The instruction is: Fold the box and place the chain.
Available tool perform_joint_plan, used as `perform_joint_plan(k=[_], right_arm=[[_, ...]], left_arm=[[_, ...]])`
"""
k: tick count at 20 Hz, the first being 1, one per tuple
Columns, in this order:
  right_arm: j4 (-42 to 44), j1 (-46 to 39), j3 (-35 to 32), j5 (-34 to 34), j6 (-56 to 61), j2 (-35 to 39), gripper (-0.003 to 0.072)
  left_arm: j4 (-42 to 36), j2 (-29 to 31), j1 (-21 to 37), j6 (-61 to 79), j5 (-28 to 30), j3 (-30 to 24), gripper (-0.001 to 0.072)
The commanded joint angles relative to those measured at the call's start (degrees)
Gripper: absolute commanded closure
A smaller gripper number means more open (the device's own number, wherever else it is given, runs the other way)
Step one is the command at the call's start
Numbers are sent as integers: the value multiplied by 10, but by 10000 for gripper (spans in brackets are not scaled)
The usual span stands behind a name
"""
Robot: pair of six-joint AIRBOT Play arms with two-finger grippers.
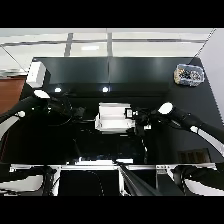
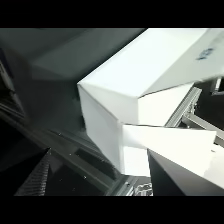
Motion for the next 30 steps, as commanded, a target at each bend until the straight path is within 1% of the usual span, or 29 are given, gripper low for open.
perform_joint_plan(k=[1, 3, 4, 5, 6, 8, 11, 13, 14, 20, 23, 26, 28, 30], right_arm=[[0, 0, 0, 0, 0, 0, 553], [0, 0, 0, 0, 0, 0, 553], [0, 0, 0, 0, 0, 0, 553], [0, 0, 0, 0, 0, 0, 554], [0, 0, 0, 0, 0, 0, 553], [0, 0, 0, 0, 0, 0, 553], [0, 0, 0, 0, 0, 0, 553], [0, 0, 0, 0, 0, 0, 553], [0, 0, 0, 0, 0, 0, 553], [0, 0, 0, 0, 0, 0, 553], [0, 0, 0, 0, 0, 0, 553], [0, 0, 0, 0, 0, 0, 553], [0, 0, 0, 0, 0, 0, 553], [0, 0, 0, 0, 0, 0, 553]], left_arm=[[2, 0, -29, -23, -1, 13, 1], [19, 0, -61, -33, 12, 27, 16], [42, 0, -78, -37, 20, 38, 37], [69, 0, -93, -63, 28, 50, 85], [98, 0, -106, -98, 31, 63, 151], [122, 0, -124, -130, 26, 84, 151], [124, 0, -139, -188, 25, 103, 152], [124, 0, -147, -209, 26, 108, 235], [124, 0, -150, -211, 27, 108, 245], [188, 0, -181, -276, 37, 108, 245], [188, 0, -206, -292, 73, 108, 245], [207, 0, -225, -327, 98, 108, 245], [234, 0, -232, -355, 101, 113, 245], [284, 0, -241, -407, 100, 124, 245]])
